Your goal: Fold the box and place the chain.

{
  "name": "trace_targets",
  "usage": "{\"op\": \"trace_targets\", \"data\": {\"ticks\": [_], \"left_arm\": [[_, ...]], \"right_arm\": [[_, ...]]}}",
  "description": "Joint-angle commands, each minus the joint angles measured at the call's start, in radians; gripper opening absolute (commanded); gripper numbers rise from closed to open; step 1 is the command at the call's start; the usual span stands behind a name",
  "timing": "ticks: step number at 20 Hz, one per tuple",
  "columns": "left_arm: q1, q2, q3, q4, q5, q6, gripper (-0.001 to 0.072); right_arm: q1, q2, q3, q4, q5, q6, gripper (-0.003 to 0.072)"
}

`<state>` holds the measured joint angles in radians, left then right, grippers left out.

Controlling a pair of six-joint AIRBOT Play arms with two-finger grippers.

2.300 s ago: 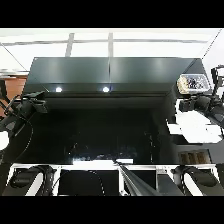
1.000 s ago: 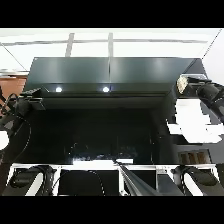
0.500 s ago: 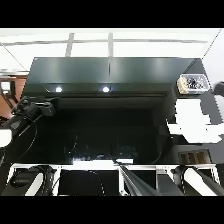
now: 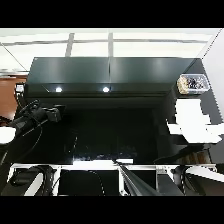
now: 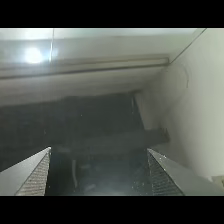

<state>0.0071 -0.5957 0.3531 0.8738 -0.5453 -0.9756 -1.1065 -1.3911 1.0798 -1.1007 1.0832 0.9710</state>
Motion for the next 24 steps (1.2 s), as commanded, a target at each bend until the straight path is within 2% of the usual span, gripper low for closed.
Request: {"op": "trace_targets", "data": {"ticks": [1, 3, 4, 5, 7, 8, 9, 10, 14, 18, 20, 21, 24], "left_arm": [[0.000, -0.023, 0.000, 0.000, -0.010, 0.000, 0.0704], [0.000, -0.027, 0.000, 0.000, -0.010, 0.000, 0.0704], [0.000, -0.027, 0.000, 0.000, -0.010, 0.000, 0.0704], [0.000, -0.028, 0.000, 0.000, -0.011, 0.000, 0.0704], [0.000, -0.030, 0.000, 0.000, -0.013, 0.000, 0.0704], [0.000, -0.031, 0.000, 0.000, -0.017, 0.000, 0.0704], [0.000, -0.031, 0.000, 0.000, -0.018, 0.000, 0.0704], [0.000, -0.031, 0.000, 0.000, -0.018, 0.000, 0.0704], [0.000, -0.031, 0.000, 0.000, -0.018, 0.000, 0.0704], [0.001, -0.031, 0.000, -0.004, -0.043, -0.001, 0.0699], [0.001, -0.031, 0.000, -0.004, -0.040, 0.000, 0.0699], [0.001, -0.031, 0.000, -0.004, -0.039, 0.000, 0.0700], [-0.006, -0.031, 0.000, -0.066, -0.056, 0.015, 0.0699]], "right_arm": [[0.013, -0.103, 0.064, -0.038, 0.241, -0.159, 0.0523], [0.055, -0.127, 0.065, -0.114, 0.231, -0.158, 0.0523], [0.072, -0.131, 0.065, -0.129, 0.212, -0.160, 0.0522], [0.085, -0.131, 0.066, -0.132, 0.194, -0.166, 0.0486], [0.104, -0.131, 0.070, -0.130, 0.172, -0.180, 0.0484], [0.111, -0.131, 0.071, -0.130, 0.175, -0.185, 0.0358], [0.116, -0.131, 0.071, -0.129, 0.186, -0.185, 0.0105], [0.119, -0.131, 0.071, -0.126, 0.202, -0.187, 0.0008], [0.120, -0.130, 0.070, -0.018, 0.309, -0.187, 0.0015], [0.143, -0.117, 0.019, 0.312, 0.430, -0.205, 0.0015], [0.200, -0.095, -0.025, 0.405, 0.481, -0.225, 0.0014], [0.235, -0.072, -0.059, 0.431, 0.476, -0.237, 0.0015], [0.348, 0.056, -0.232, 0.569, 0.323, -0.292, 0.0014]]}}
